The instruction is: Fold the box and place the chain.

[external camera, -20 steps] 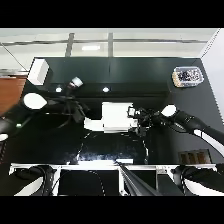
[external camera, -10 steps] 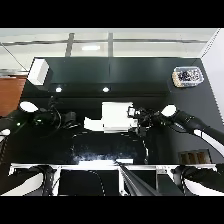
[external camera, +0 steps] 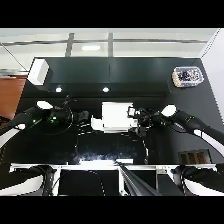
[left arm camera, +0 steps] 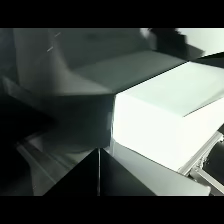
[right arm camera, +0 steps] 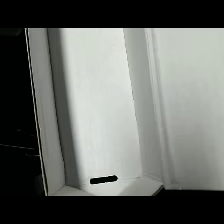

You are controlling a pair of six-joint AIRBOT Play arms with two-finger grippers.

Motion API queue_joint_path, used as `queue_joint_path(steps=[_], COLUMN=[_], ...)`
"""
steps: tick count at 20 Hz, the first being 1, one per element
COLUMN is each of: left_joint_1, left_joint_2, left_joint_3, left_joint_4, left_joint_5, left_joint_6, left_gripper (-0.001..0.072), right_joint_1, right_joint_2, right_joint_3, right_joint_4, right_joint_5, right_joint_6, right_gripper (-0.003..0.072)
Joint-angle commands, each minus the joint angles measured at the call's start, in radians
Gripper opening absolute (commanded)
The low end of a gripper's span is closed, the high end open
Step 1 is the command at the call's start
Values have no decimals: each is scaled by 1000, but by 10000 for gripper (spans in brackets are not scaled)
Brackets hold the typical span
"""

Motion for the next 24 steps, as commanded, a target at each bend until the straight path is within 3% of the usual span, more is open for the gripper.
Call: queue_joint_path(steps=[1,4,5,6,9,12,19,24], left_joint_1=[-14,-13,-13,-14,-53,-118,-242,-322], left_joint_2=[-6,-6,-6,-6,-6,-6,-6,-7], left_joint_3=[31,51,58,63,77,115,188,225], left_joint_4=[-11,10,12,7,14,105,288,422], left_joint_5=[-30,-69,-73,-71,-68,-41,90,122], left_joint_6=[21,26,28,29,53,40,-210,-359], left_gripper=[81,559,667,694,693,690,691,690], right_joint_1=[0,0,0,0,0,0,0,0], right_joint_2=[0,0,0,0,0,0,0,0], right_joint_3=[0,0,0,0,0,0,0,0], right_joint_4=[0,0,0,0,0,0,0,0], right_joint_5=[0,1,0,0,0,0,0,0], right_joint_6=[0,0,0,0,0,0,0,0], right_gripper=[424,424,424,424,424,424,424,424])
